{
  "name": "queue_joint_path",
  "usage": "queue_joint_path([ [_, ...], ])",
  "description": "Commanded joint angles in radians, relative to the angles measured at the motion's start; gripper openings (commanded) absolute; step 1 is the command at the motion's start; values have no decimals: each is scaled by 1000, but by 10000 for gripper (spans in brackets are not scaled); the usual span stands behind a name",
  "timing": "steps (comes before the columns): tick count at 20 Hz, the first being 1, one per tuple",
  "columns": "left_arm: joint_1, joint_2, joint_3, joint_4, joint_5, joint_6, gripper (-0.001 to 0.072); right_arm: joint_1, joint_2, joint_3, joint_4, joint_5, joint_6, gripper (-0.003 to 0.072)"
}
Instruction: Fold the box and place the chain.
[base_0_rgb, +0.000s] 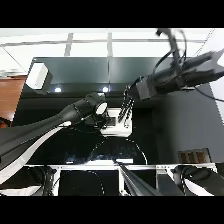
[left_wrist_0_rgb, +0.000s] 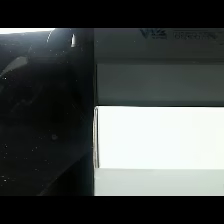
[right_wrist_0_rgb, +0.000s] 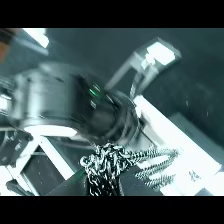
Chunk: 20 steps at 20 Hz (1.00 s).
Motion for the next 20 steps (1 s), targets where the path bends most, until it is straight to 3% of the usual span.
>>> queue_joint_path([
  [1,1,-1,0,1,2,0,29,6,0,-55,-3,-14,2,14],
  [6,1,-1,0,1,2,0,29,9,0,-169,-3,-21,2,14],
  [9,1,-1,0,2,3,0,29,64,0,-305,12,-234,2,14],
  [11,1,-1,0,2,2,0,29,114,-1,-363,-26,-316,2,14],
  [17,1,-1,0,1,2,0,29,138,-1,-404,-77,-337,17,20],
  [18,1,-1,0,2,2,0,29,138,-1,-404,-77,-337,18,140],
  [19,1,-1,0,2,2,0,29,134,0,-404,-85,-332,18,314],
  [20,1,-1,0,2,2,0,29,124,2,-403,-100,-318,17,323],
])
